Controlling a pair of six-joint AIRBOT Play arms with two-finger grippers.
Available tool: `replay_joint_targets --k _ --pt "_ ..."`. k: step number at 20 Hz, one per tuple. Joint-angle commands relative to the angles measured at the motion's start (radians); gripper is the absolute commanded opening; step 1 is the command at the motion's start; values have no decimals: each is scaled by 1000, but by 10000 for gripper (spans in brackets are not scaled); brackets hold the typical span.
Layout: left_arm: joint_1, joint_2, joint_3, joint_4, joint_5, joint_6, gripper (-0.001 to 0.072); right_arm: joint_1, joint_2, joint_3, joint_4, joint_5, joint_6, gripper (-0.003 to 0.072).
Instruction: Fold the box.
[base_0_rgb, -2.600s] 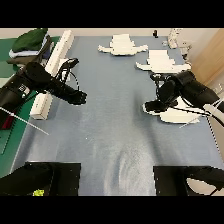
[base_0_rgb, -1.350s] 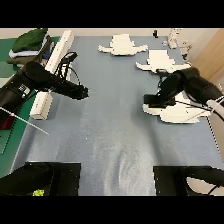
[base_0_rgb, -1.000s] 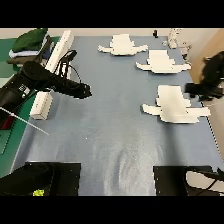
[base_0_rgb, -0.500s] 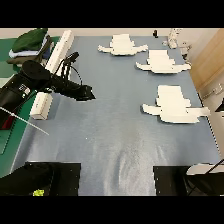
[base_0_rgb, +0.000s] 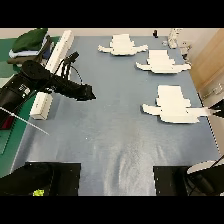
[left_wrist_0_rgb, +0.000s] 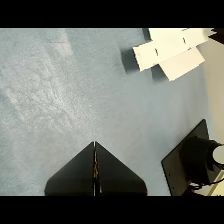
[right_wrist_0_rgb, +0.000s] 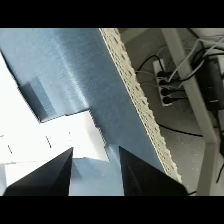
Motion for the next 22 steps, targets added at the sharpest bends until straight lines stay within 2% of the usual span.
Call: replay_joint_targets --k 1,2,6,9,10,11,12,13,14,18,20,22 --pt "1 0 0 -1 0 -8 16 -1 -51 14 42 -31 -49 438" --pt "1 0 0 -1 0 -8 16 3 -60 14 53 -40 -61 436" --pt "1 0 0 -1 -2 -8 16 41 -65 30 122 -91 -105 267" --pt "1 0 0 -1 -2 -8 16 84 -65 54 125 -126 -115 260" --pt "1 0 0 -1 -2 -8 16 97 -65 53 122 -133 -115 223" --pt "1 0 0 -1 -3 -8 16 111 -65 53 119 -141 -116 143" --pt "1 0 0 -1 -4 -8 16 122 -65 53 118 -152 -119 137" --pt "1 0 0 -1 -5 -8 16 134 -65 53 119 -166 -123 28" --pt "1 0 0 -1 -8 -8 17 144 -65 53 120 -174 -122 6" --pt "1 0 0 -1 -10 -9 16 206 -51 34 224 -193 -69 5" --pt "1 0 0 0 -20 -23 16 258 8 -44 305 -165 -58 4" --pt "1 0 0 0 -20 -35 16 318 97 -158 304 -86 -29 4"
